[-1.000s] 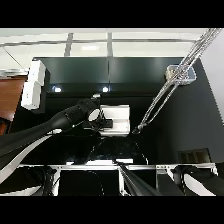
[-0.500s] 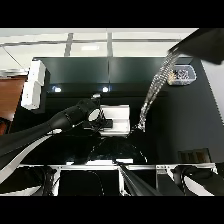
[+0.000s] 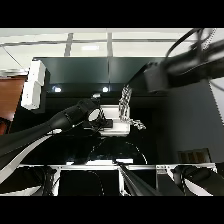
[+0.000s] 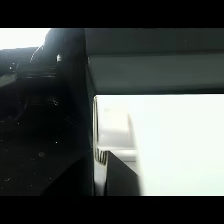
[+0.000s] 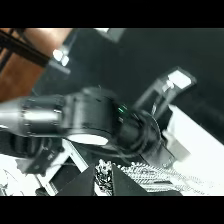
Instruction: Fold the box and place the chain.
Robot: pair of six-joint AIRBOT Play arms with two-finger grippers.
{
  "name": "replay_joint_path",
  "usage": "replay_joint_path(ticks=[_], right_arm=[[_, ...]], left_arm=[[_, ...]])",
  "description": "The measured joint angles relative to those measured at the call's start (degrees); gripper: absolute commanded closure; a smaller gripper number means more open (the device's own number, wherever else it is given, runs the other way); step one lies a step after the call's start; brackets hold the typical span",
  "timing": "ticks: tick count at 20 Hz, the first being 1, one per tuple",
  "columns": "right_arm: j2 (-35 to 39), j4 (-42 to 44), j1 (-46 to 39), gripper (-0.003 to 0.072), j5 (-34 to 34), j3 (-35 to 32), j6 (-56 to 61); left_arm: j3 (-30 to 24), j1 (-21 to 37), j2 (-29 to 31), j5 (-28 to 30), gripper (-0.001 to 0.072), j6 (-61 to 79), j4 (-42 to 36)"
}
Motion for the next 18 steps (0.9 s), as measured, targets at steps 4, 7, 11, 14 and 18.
replay_joint_path(ticks=[4,7,11,14,18], right_arm=[[0.0,-0.9,0.7,0.0672,-6.4,-13.2,-0.2],[-0.4,-1.5,1.0,0.0672,-14.9,-23.8,1.1],[-2.2,0.1,2.6,0.0667,-24.8,-33.3,2.1],[-3.4,0.5,3.8,0.0303,-28.0,-35.8,2.3],[-1.8,0.1,-0.1,0.0303,-24.9,-36.9,0.4]], left_arm=[[0.0,0.0,0.0,0.0,0.0679,0.0,0.0],[0.0,0.0,0.0,0.0,0.0679,-0.1,0.0],[0.0,0.0,0.0,0.0,0.0679,-0.1,0.0],[0.0,0.0,0.0,0.0,0.0680,-0.1,0.0],[0.0,0.0,0.0,0.0,0.0679,0.0,0.0]])
